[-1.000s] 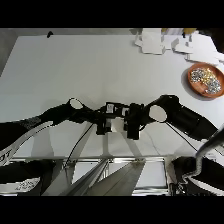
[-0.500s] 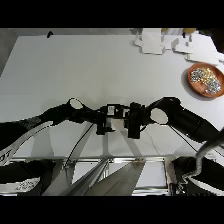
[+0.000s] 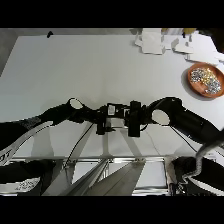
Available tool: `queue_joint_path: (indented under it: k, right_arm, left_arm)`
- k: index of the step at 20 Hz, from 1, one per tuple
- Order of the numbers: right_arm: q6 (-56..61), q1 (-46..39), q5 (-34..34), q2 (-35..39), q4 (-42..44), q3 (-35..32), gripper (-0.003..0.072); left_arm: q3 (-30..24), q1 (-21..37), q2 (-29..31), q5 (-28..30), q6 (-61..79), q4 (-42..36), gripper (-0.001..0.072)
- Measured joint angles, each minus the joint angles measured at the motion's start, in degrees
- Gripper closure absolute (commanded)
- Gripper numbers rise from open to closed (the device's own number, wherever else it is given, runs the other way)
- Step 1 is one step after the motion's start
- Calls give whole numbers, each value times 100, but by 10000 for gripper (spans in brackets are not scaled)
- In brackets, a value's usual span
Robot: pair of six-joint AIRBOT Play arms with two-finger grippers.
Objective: Fold the box and place the chain.
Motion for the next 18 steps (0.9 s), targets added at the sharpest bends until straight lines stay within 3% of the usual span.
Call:
queue_joint_path:
  k: [10,13,18]
  right_arm:
    - [166,2,-463,50,-4,-424,576]
    - [227,2,-522,66,-11,-472,485]
    - [262,-2,-487,286,28,-490,484]
  left_arm:
    - [0,2,0,9,7,2,580]
    - [0,2,0,7,7,4,580]
    - [0,0,0,-33,22,33,580]
